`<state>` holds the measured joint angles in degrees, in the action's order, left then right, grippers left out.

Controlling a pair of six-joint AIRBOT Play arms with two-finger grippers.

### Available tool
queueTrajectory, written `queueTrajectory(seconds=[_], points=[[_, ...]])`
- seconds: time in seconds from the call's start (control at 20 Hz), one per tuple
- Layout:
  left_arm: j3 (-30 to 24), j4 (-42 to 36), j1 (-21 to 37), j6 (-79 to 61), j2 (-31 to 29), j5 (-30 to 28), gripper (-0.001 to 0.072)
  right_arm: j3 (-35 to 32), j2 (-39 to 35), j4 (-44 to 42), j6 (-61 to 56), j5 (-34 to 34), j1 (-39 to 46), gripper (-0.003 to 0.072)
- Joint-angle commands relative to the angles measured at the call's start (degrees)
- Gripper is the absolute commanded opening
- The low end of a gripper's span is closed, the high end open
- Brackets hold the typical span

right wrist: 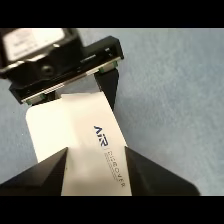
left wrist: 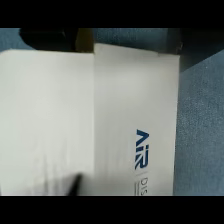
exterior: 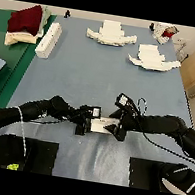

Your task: Fold the box.

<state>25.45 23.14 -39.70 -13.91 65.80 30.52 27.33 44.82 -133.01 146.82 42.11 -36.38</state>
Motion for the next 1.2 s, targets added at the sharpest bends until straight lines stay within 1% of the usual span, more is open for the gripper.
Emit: queueTrajectory(seconds=[0.0,0.1,0.2,0.35,0.5,0.8,0.85,0.9,0.95,1.15], points=[[0.0,0.0,0.1,0.0,0.0,0.0,0.0468,-0.1,-1.0,0.3,9.7,2.1,-0.2,0.0609],[0.0,0.0,0.1,0.0,0.0,0.0,0.0468,-0.1,-0.1,0.4,13.5,2.0,-1.7,0.0610],[0.0,0.0,0.1,0.0,0.0,0.0,0.0468,-0.1,1.0,0.6,15.6,0.6,-4.0,0.0707],[0.0,0.0,0.1,0.0,0.0,0.0,0.0468,-0.2,3.7,4.2,16.7,-4.3,-7.3,0.0706],[0.0,0.0,0.1,0.0,0.0,0.0,0.0468,-0.2,5.6,7.5,16.7,-8.8,-8.7,0.0704],[0.0,0.0,0.1,0.0,0.0,0.0,0.0469,-0.2,7.0,10.3,16.7,-9.3,-8.6,0.0698],[0.0,0.0,0.1,0.0,0.0,0.0,0.0468,-0.2,7.0,10.3,16.7,-9.3,-8.6,0.0631],[0.0,0.0,0.1,0.0,0.0,0.0,0.0468,-0.2,6.8,10.3,16.7,-9.2,-8.7,0.0542],[0.0,0.0,0.1,0.0,0.0,0.0,0.0468,-0.2,6.6,10.2,16.7,-9.1,-8.7,0.0520],[0.0,0.0,0.1,0.0,0.0,0.0,0.0468,-0.2,3.7,10.3,16.7,-9.1,-8.7,0.0520]])
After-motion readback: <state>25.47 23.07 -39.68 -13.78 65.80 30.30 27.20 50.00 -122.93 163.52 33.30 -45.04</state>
